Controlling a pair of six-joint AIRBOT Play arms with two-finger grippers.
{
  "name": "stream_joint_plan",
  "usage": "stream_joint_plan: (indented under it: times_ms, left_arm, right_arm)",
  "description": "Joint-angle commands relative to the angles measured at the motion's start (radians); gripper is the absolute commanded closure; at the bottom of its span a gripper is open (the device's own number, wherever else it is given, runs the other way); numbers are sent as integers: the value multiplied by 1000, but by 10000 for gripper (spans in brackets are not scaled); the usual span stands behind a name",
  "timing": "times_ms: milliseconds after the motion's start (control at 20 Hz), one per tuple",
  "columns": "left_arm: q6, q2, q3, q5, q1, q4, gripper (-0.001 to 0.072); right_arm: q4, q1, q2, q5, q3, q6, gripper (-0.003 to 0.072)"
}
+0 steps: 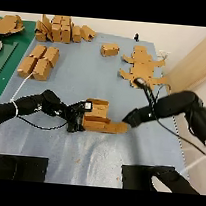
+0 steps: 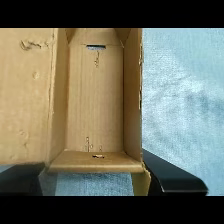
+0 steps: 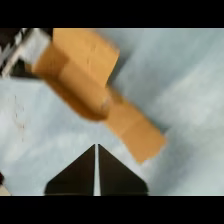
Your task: Fold the box.
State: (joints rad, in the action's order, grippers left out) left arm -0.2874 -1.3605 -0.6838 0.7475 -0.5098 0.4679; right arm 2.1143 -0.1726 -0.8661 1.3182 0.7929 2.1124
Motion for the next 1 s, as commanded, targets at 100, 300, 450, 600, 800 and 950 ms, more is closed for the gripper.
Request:
stream_joint_plan:
  times_ms: [100, 300, 450, 600, 800, 950]
  left_arm:
    - [0, 0, -1, 0, 0, 0, 107]
    - [0, 0, -1, 0, 0, 0, 107]
    - [0, 0, -1, 0, 0, 0, 107]
    - [0, 0, -1, 0, 0, 0, 107]
    - [0, 0, -1, 0, 0, 0, 107]
    - [0, 0, -1, 0, 0, 0, 107]
  right_arm:
    - [-98, -115, 174, -161, -278, 146, 231]
    - [-84, -183, 88, -444, -305, 406, 215]
    - [-67, -241, -6, -541, -304, 511, 208]
    - [-68, -275, -92, -665, -304, 535, 140]
    - [-25, -283, -145, -785, -304, 537, 139]
    - [-34, -283, -151, -784, -304, 569, 141]
